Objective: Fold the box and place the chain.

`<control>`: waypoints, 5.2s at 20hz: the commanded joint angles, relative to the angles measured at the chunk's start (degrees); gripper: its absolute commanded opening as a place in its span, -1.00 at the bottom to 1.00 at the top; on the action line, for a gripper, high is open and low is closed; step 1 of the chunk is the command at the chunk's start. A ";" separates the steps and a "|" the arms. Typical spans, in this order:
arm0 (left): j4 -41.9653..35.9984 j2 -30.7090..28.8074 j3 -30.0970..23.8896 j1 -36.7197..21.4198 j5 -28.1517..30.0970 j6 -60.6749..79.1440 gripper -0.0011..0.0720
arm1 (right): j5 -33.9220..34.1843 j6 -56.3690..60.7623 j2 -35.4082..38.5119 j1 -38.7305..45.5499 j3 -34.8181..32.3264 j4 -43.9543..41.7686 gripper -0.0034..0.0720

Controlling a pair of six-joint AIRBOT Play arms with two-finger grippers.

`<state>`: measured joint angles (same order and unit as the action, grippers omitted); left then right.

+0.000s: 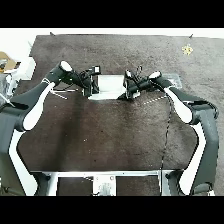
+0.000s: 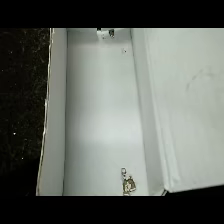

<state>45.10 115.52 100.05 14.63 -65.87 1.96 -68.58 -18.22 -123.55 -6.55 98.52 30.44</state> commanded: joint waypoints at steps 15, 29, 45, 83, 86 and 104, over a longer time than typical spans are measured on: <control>-7.39 1.95 -2.32 0.02 3.65 2.71 -0.44 | -0.02 0.00 0.02 -0.07 0.04 -0.02 0.25; -9.29 1.95 -2.32 -0.35 1.38 2.43 0.59 | -0.02 0.00 0.02 -0.07 0.04 -0.04 0.25; 3.43 -4.26 10.88 -11.50 -13.07 -53.46 -0.95 | -0.02 0.00 0.02 -0.04 0.04 -0.04 0.25; -17.57 -4.20 -15.06 -8.37 -1.25 -58.40 0.17 | -0.02 0.00 0.02 -0.04 0.04 -0.04 0.25; -16.92 -4.37 -13.77 -7.74 -1.53 -58.45 0.17 | -0.02 0.00 0.02 -0.04 0.04 -0.02 0.25; 17.57 -4.31 2.80 5.77 1.07 -92.30 0.17 | -0.02 0.00 0.02 -0.04 0.04 -0.02 0.25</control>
<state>56.03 111.20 100.99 18.61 -65.45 -83.59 -68.60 -18.22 -123.52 -6.55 98.52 30.41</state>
